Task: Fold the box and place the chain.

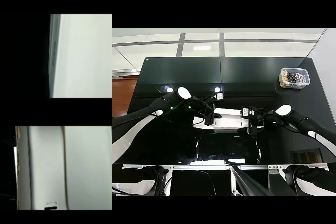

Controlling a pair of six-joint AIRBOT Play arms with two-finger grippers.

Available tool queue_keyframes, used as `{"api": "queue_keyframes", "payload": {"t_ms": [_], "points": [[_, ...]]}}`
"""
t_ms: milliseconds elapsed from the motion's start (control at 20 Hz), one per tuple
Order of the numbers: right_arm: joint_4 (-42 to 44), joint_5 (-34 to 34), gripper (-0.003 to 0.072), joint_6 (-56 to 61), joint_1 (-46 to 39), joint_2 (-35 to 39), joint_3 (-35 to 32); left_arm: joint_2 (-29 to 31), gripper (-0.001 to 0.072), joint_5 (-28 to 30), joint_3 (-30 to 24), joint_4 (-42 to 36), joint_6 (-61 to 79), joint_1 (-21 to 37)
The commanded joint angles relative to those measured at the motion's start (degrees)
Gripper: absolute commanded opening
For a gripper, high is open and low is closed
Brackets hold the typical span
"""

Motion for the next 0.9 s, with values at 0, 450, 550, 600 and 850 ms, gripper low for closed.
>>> {"api": "queue_keyframes", "payload": {"t_ms": [0, 450, 550, 600, 850], "points": [[-0.7, 0.2, 0.0698, 1.7, -0.1, -0.7, 0.5, 0.0, 0.0024, -0.1, 0.1, 0.1, 0.0, 0.0], [-8.0, 1.0, 0.0698, 8.3, -0.1, -2.0, 1.9, 0.0, 0.0024, -0.1, 0.1, 0.1, 0.0, 0.0], [-8.0, 1.0, 0.0697, 8.4, -0.1, -2.0, 1.9, 0.0, 0.0024, -0.1, 0.1, 0.1, 0.0, 0.0], [-8.0, 0.9, 0.0697, 8.5, -0.1, -2.0, 1.9, 0.0, 0.0024, -0.1, 0.1, 0.1, 0.0, 0.0], [-8.1, -0.3, 0.0697, 9.5, 0.2, -2.0, 1.9, 0.0, 0.0024, -0.1, 0.0, 0.0, 0.0, 0.0]]}}
